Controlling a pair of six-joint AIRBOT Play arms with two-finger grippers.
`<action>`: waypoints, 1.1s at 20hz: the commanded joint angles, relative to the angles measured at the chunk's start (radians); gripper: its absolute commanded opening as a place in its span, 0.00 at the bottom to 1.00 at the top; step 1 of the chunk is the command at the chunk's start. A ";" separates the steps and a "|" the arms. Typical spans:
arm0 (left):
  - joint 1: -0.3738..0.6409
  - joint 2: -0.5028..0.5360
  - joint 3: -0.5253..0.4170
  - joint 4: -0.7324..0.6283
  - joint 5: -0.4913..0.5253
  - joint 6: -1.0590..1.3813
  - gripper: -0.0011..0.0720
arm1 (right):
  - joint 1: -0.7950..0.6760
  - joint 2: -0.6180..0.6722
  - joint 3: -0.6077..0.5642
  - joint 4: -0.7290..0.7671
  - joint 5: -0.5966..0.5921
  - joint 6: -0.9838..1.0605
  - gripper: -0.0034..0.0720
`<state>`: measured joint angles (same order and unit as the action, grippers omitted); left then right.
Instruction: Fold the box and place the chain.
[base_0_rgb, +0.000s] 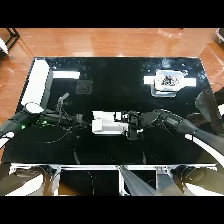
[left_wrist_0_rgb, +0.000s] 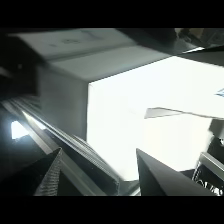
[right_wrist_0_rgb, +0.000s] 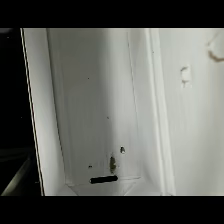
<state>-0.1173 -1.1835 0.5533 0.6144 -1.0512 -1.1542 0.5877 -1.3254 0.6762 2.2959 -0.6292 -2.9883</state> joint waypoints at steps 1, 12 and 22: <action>-0.029 0.002 0.031 -0.004 -0.023 0.001 0.81 | 0.001 0.000 0.000 0.000 0.001 0.000 0.66; -0.140 0.002 0.051 0.125 0.032 -0.227 0.80 | 0.000 0.000 0.000 -0.001 0.018 0.000 0.66; -0.274 0.002 0.115 0.198 0.137 -0.451 0.80 | 0.000 0.000 0.000 0.000 0.018 0.000 0.66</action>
<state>-0.3702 -1.1820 0.6598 0.7803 -0.9375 -1.5208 0.5877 -1.3254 0.6758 2.2955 -0.6125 -2.9879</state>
